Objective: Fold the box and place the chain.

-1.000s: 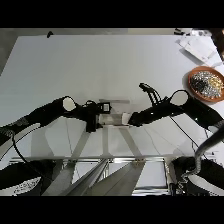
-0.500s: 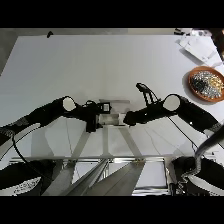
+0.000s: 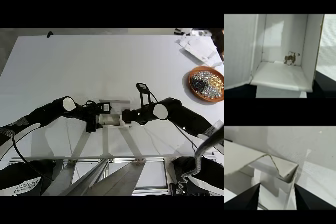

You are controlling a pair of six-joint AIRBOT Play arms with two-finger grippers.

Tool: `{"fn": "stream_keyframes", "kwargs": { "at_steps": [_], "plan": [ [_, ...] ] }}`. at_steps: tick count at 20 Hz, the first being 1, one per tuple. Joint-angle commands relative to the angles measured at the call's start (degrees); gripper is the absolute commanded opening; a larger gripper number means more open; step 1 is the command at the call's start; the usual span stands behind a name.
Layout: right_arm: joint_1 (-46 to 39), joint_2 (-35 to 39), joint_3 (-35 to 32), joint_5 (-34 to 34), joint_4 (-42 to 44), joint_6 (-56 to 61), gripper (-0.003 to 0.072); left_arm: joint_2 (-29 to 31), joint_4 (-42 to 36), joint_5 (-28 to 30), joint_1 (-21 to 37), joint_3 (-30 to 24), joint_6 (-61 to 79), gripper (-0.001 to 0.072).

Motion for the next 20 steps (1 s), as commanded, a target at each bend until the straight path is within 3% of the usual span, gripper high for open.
{"fn": "stream_keyframes", "kwargs": {
  "at_steps": [1, 5, 20],
  "plan": [
    [3.1, -3.0, 3.0, 2.2, -9.9, 13.7, 0.0462, 0.0, 0.0, 0.0, 0.0, 0.0, 0.0, 0.0292],
    [6.4, -7.6, 6.6, 10.7, -17.2, 23.4, 0.0462, 0.0, 0.0, 0.0, 0.0, 0.0, 0.0, 0.0292],
    [12.2, -13.8, 14.5, 16.0, -22.7, 30.6, 0.0462, 0.0, 0.0, 0.0, 0.0, 0.0, 0.0, 0.0292]
  ]
}}
